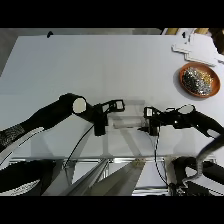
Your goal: Fold the box and place the chain.
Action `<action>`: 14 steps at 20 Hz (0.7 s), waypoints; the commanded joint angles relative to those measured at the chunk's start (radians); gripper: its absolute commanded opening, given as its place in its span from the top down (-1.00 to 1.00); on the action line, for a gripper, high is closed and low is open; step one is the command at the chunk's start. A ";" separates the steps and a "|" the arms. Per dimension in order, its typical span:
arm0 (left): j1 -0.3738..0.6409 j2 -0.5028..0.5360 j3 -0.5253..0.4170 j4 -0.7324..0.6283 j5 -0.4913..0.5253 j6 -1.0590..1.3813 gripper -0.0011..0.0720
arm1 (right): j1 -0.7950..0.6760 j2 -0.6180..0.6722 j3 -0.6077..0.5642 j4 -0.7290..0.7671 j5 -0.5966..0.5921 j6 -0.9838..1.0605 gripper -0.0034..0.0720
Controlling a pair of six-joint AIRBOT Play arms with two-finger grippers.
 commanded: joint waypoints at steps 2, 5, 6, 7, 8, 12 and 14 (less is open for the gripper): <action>0.048 0.002 -0.061 0.036 0.018 0.161 0.75 | 0.000 0.001 0.000 0.000 0.000 0.001 0.06; 0.057 0.002 -0.064 0.028 0.090 0.276 0.01 | 0.000 0.001 0.000 0.000 0.000 0.001 0.06; 0.057 0.002 -0.064 0.006 0.119 0.310 0.01 | 0.000 0.001 0.000 0.000 0.000 0.001 0.06; 0.057 0.001 -0.064 -0.018 0.142 0.342 0.01 | 0.000 0.001 0.000 0.000 0.000 0.001 0.06; 0.057 0.001 -0.064 -0.051 0.161 0.383 0.01 | 0.000 0.001 0.000 0.000 0.000 0.001 0.06; 0.048 -0.008 -0.065 -0.111 0.183 0.548 -0.22 | 0.000 0.001 0.000 0.000 0.000 0.001 0.06; 0.048 -0.027 -0.065 -0.112 0.195 0.554 -0.27 | 0.000 0.001 0.000 0.000 0.000 0.001 0.06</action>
